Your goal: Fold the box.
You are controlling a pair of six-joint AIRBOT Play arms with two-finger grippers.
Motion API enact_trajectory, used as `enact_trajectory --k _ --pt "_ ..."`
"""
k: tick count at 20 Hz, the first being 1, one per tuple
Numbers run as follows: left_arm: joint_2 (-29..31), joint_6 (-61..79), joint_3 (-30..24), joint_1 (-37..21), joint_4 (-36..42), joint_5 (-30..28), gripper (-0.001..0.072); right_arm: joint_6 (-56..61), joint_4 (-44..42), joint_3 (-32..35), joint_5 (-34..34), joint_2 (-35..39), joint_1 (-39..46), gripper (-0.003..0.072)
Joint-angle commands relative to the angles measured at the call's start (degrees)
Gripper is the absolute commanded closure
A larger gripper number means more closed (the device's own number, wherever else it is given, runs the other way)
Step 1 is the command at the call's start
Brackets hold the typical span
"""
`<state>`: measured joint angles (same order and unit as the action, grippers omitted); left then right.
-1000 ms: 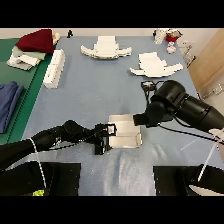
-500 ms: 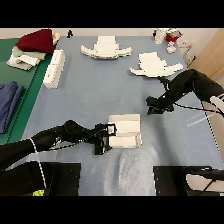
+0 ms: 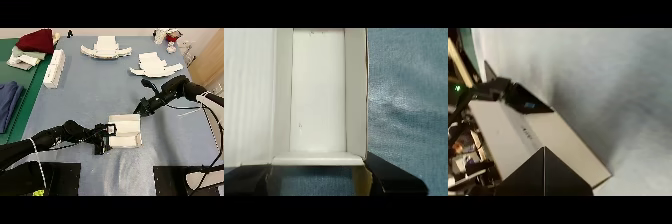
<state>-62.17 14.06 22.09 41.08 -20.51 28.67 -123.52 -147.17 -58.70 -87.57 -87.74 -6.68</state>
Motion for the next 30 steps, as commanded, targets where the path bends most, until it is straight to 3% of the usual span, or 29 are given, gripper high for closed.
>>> enact_trajectory --k 1,3,10,14,19,20,21,23,25,30 --pt "0.0 0.0 0.0 0.0 0.0 0.0 0.0194 -3.6 2.7 1.4 -1.7 3.9 -3.7 0.0684" --pt "0.0 0.0 0.0 0.0 0.0 0.0 0.0195 -3.6 4.7 5.6 3.4 9.0 -5.8 0.0684" --pt "0.0 0.0 0.0 0.0 0.0 0.0 0.0195 -8.1 11.0 25.5 30.9 30.2 -18.5 0.0684" --pt "0.0 0.0 0.0 0.0 0.0 0.0 0.0194 -8.1 12.8 29.5 36.8 37.5 -23.3 0.0684" --pt "0.0 0.0 0.0 0.0 0.0 0.0 0.0195 -10.2 14.9 29.3 41.0 40.1 -26.0 0.0674" --pt "0.0 0.0 0.0 0.0 0.0 0.0 0.0194 -11.5 14.9 29.0 40.8 40.2 -26.0 0.0591" --pt "0.0 0.0 0.0 0.0 0.0 0.0 0.0194 -13.7 14.9 28.4 40.0 40.3 -26.0 0.0434" --pt "0.0 0.0 0.0 0.0 0.0 0.0 0.0195 -19.5 15.2 27.1 38.4 40.3 -27.2 0.0288" --pt "0.0 0.0 0.0 0.0 0.0 0.0 0.0194 -23.3 16.1 26.9 38.5 40.3 -29.4 0.0085" --pt "0.0 0.0 0.0 0.0 0.0 0.0 0.0195 -24.0 31.0 26.9 42.1 38.3 -34.8 0.0085"
